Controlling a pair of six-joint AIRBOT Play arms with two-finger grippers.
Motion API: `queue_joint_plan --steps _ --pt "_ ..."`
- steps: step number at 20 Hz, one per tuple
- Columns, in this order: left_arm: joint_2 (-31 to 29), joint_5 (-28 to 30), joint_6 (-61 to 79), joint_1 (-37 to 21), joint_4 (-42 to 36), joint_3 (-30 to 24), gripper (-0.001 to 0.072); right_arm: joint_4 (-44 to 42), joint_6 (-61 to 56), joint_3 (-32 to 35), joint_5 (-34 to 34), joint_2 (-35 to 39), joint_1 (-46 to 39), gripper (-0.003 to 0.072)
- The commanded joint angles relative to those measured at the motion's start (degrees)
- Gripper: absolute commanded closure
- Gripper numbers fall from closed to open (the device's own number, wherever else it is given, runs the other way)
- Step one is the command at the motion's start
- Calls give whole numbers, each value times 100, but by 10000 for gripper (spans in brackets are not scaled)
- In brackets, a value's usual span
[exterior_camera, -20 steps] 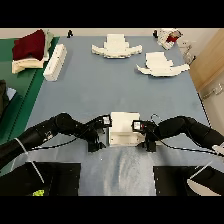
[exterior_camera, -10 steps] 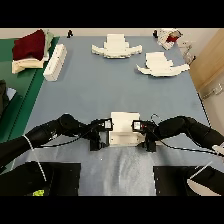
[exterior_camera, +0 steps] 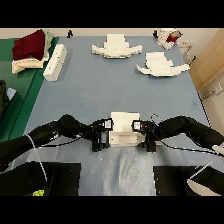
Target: Fold the box.
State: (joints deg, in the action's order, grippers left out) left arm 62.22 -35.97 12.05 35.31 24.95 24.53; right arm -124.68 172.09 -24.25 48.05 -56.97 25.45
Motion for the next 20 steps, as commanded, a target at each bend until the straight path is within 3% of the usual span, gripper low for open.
queue_joint_plan --steps 1,20 --pt "251 68 63 7 -138 4 32 0 0 2 0 0 -2 193" --pt "308 448 181 330 -116 48 44 0 0 2 0 0 -2 193"
